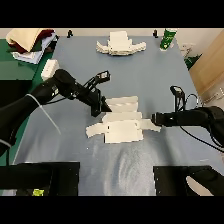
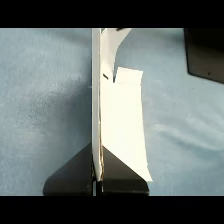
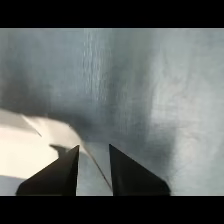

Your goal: Fold the box.

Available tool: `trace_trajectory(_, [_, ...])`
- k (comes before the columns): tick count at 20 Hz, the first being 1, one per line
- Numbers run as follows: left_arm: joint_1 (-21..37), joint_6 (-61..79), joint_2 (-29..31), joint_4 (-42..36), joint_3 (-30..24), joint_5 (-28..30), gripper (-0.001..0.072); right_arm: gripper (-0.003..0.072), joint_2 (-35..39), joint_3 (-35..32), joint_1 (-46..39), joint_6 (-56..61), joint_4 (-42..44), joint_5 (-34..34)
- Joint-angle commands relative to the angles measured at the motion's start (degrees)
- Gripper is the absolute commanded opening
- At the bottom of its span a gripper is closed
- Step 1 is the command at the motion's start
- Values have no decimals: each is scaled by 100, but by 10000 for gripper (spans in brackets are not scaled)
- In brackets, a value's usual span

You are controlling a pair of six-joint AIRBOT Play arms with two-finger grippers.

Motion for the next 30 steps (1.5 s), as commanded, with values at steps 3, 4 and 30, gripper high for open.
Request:
trace_trajectory(3, [-562, 949, 638, -232, -1182, 1493, 8, 655, 7, 527, -4, 645, -409, 48])
trace_trajectory(4, [-671, 1130, 647, -363, -1298, 1687, 8, 652, 4, 542, -4, 730, -446, 50])
trace_trajectory(30, [-916, 76, 623, 444, -1071, 1467, 11, 650, -7, 535, 4, 780, -413, -260])
